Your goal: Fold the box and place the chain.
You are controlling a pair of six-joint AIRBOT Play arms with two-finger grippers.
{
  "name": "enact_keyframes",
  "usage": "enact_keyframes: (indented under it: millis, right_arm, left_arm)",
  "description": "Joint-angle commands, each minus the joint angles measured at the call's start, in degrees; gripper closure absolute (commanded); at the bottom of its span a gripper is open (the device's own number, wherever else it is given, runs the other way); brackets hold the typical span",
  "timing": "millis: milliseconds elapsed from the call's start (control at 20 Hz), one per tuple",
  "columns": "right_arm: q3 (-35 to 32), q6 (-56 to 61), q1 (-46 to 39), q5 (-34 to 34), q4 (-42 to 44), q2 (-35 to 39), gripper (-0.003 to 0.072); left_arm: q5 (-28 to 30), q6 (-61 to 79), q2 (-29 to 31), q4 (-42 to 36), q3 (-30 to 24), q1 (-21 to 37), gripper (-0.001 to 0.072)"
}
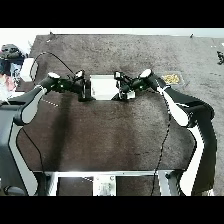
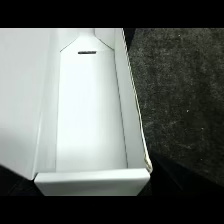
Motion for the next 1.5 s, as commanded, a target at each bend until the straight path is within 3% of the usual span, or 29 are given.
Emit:
enact_keyframes:
  millis: [0,900,1450]
  right_arm:
    - [0.04,0.04,0.02,-0.02,0.04,-0.02,0.0244]
    - [0.07,0.02,0.09,0.00,0.04,-0.02,0.0244]
    - [0.07,0.04,0.09,-0.02,0.04,-0.02,0.0244]
  left_arm:
    - [2.91,-2.47,-0.83,0.63,0.02,-0.94,-0.0011]
    - [1.79,-0.74,-0.90,0.42,0.09,-0.35,-0.0011]
    - [4.39,-0.74,-1.18,0.61,0.09,-1.27,-0.0011]
